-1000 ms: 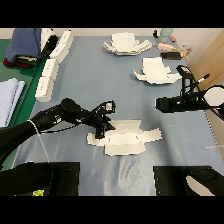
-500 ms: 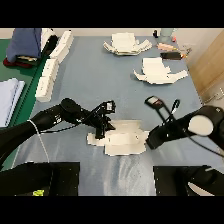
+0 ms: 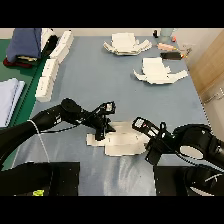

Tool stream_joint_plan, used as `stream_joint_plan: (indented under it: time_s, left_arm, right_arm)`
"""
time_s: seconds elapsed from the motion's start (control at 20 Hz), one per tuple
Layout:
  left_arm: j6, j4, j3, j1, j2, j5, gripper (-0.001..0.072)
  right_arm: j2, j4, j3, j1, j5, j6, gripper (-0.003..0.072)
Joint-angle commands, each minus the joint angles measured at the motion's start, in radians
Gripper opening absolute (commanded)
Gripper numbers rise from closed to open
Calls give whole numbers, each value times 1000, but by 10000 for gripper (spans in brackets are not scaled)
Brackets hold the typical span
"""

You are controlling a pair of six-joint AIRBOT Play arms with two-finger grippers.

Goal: Fold the box.

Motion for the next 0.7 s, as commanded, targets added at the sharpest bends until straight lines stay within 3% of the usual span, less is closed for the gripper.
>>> stream_joint_plan:
  time_s: [0.0,0.15,0.2,0.25,0.3,0.35,0.45,0.65]
  left_arm:
    - [2,0,1,0,0,-5,15]
    - [2,0,1,0,0,-5,15]
    - [2,0,1,0,0,-5,15]
    - [2,0,1,0,0,-5,15]
    - [2,0,1,0,0,-4,15]
    - [2,0,1,0,0,-3,15]
    - [2,0,1,0,0,-3,15]
    - [2,0,1,0,0,-4,15]
  right_arm:
    - [3,47,-6,14,-70,-113,168]
    - [3,120,-45,43,-123,-283,168]
    - [1,127,-70,67,-143,-324,257]
    - [-4,124,-95,86,-178,-355,440]
    - [-12,113,-122,99,-235,-385,574]
    - [-23,104,-143,103,-296,-411,648]
    - [-68,63,-163,103,-397,-446,679]
    - [-142,-78,-160,103,-452,-402,678]
